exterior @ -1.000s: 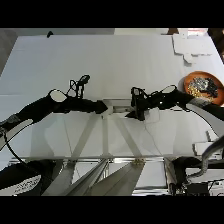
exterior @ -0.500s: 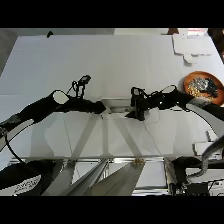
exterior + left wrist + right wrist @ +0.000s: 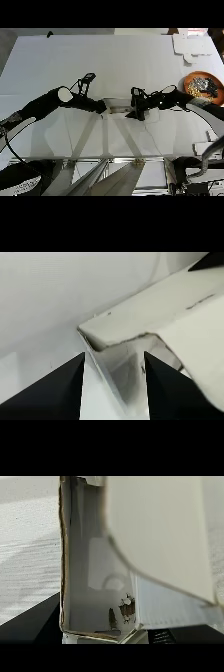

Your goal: Fold the box and place the chain.

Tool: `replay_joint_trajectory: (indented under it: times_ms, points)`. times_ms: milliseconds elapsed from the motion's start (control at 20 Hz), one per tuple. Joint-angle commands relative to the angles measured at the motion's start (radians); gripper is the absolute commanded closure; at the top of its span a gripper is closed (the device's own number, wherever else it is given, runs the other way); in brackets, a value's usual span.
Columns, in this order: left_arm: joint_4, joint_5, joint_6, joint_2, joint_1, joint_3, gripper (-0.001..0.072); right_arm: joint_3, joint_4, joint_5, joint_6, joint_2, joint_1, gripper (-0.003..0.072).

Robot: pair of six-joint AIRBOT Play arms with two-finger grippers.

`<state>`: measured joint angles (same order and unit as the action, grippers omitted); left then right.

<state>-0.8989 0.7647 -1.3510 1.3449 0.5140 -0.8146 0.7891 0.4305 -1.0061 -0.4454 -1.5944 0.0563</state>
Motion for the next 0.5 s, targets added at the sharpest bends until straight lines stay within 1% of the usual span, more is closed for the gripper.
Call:
replay_joint_trajectory:
  times_ms: [0,100,200,350,450]
  points:
    - [-0.085,0.071,-0.108,0.0,0.005,-0.011,0.031,0.0,-0.001,0.0,0.0,0.001,0.0,0.0288]
    - [-0.138,0.081,-0.158,0.002,0.005,-0.017,0.031,0.0,-0.001,0.0,0.0,0.001,0.0,0.0288]
    - [-0.157,0.085,-0.192,0.014,0.006,-0.032,0.031,0.0,-0.001,0.0,0.0,0.001,0.0,0.0288]
    - [-0.183,0.116,-0.204,0.061,0.033,-0.083,0.0312,0.0,-0.001,0.0,0.0,0.001,0.0,0.0288]
    - [-0.233,0.147,-0.281,0.107,0.062,-0.124,0.0312,0.0,-0.001,0.0,0.0,0.001,0.0,0.0288]
